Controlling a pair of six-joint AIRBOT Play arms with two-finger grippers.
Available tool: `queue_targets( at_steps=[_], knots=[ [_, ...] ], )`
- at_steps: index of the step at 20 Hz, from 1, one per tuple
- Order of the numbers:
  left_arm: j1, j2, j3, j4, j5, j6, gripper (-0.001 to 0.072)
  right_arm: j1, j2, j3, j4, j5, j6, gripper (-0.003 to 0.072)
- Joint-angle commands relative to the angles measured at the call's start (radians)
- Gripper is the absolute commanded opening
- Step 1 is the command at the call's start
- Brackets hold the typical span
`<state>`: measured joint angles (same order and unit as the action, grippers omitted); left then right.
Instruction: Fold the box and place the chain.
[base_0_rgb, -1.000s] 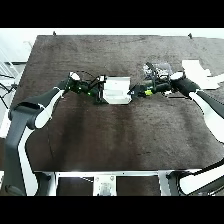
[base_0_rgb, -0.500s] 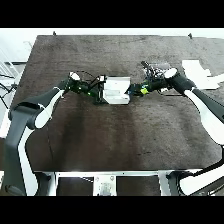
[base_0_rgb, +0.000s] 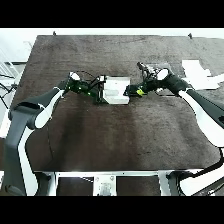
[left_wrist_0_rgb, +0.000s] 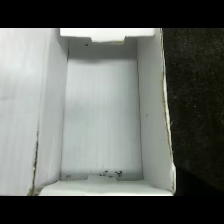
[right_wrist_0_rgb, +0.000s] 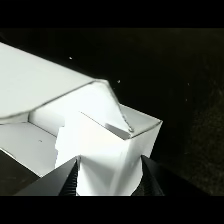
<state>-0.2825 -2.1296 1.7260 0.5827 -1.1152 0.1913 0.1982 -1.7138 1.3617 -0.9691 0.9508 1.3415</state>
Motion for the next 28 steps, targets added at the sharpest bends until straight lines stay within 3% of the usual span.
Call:
queue_targets(
  at_steps=[1,6,15,21,25,28],
  knots=[
    [0.0,0.001,0.0,0.0,0.0,0.0,0.0625,0.029,-0.002,0.017,-0.171,-0.016,0.155,0.0466],
    [0.0,0.001,0.0,0.0,0.0,0.0,0.0626,0.089,-0.005,0.093,-0.354,0.021,0.302,0.0465],
    [0.0,0.001,0.0,0.0,0.001,0.0,0.0626,0.157,-0.151,0.353,-0.56,0.281,0.484,0.0464],
    [0.0,0.001,0.0,0.0,0.0,0.0,0.0626,0.158,-0.213,0.432,-0.57,0.368,0.525,0.0461],
    [0.0,0.001,0.0,0.0,0.0,0.0,0.0626,0.163,-0.23,0.434,-0.57,0.378,0.575,0.0406],
    [0.0,0.001,0.0,0.0,0.0,0.0,0.0626,0.165,-0.233,0.434,-0.569,0.379,0.593,0.0311]
  ],
)
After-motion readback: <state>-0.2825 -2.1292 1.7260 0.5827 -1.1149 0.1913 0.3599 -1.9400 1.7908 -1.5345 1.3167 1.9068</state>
